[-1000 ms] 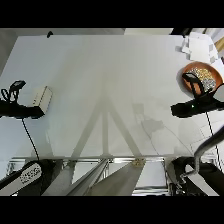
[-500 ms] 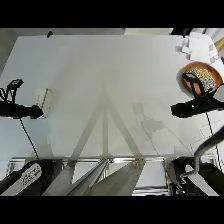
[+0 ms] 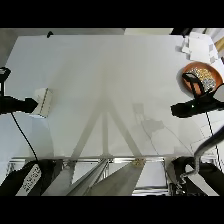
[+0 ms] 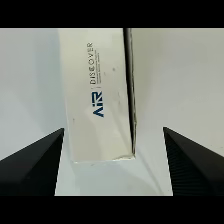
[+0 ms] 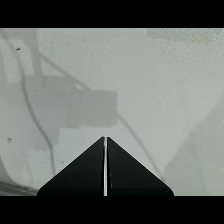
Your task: Fold the box and place the chain.
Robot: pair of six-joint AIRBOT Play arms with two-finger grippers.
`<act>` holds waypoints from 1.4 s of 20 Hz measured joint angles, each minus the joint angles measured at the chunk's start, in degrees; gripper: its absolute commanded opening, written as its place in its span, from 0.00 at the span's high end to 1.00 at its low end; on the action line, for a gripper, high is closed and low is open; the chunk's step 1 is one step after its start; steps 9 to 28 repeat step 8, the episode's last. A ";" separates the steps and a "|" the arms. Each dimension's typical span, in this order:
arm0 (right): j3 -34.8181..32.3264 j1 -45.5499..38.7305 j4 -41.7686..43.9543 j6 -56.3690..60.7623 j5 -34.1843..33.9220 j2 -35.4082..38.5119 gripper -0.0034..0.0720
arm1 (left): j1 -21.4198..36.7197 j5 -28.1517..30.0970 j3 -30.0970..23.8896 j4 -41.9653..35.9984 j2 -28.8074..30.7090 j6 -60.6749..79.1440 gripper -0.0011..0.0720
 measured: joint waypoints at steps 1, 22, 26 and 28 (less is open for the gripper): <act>0.00 0.00 0.02 -0.02 0.00 0.00 0.93 | -0.33 0.09 0.00 -0.02 0.26 0.00 0.04; 0.00 0.00 0.00 0.00 0.00 0.00 0.93 | -1.01 1.22 -0.02 0.04 0.85 0.00 0.04; 0.00 0.00 0.00 0.00 0.00 0.00 0.93 | -1.01 1.22 -0.02 0.04 0.85 0.00 0.04; 0.00 0.00 0.00 0.00 0.00 0.00 0.93 | -1.01 1.22 -0.02 0.04 0.85 0.00 0.04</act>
